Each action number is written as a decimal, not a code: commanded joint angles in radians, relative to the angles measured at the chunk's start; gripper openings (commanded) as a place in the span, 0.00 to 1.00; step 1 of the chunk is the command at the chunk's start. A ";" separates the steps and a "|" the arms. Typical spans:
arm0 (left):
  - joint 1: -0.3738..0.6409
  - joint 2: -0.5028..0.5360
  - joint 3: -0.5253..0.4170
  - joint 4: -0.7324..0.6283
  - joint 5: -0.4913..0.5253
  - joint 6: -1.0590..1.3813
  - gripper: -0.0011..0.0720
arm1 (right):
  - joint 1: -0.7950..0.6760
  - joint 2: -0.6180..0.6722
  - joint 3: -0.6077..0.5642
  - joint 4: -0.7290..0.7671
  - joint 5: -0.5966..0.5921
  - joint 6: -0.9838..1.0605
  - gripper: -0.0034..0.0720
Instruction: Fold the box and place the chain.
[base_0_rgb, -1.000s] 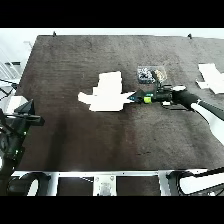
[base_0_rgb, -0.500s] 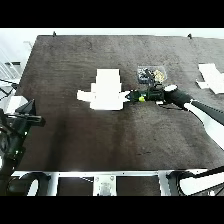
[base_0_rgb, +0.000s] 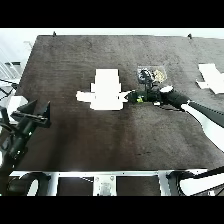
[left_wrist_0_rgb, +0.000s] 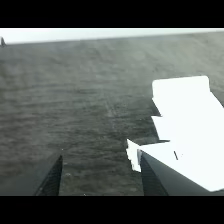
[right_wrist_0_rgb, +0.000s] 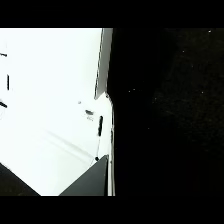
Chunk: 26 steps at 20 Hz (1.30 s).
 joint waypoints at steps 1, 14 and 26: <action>0.001 -0.150 0.050 0.000 -0.053 -0.030 0.73 | 0.005 0.010 -0.009 -0.002 -0.038 0.014 0.05; 0.001 -1.154 0.911 0.363 -0.562 -0.337 0.73 | 0.005 0.010 -0.010 -0.002 -0.044 -0.021 0.05; -0.064 -1.749 1.772 0.718 -1.015 -0.830 0.73 | 0.010 0.010 -0.011 -0.002 -0.043 -0.026 0.05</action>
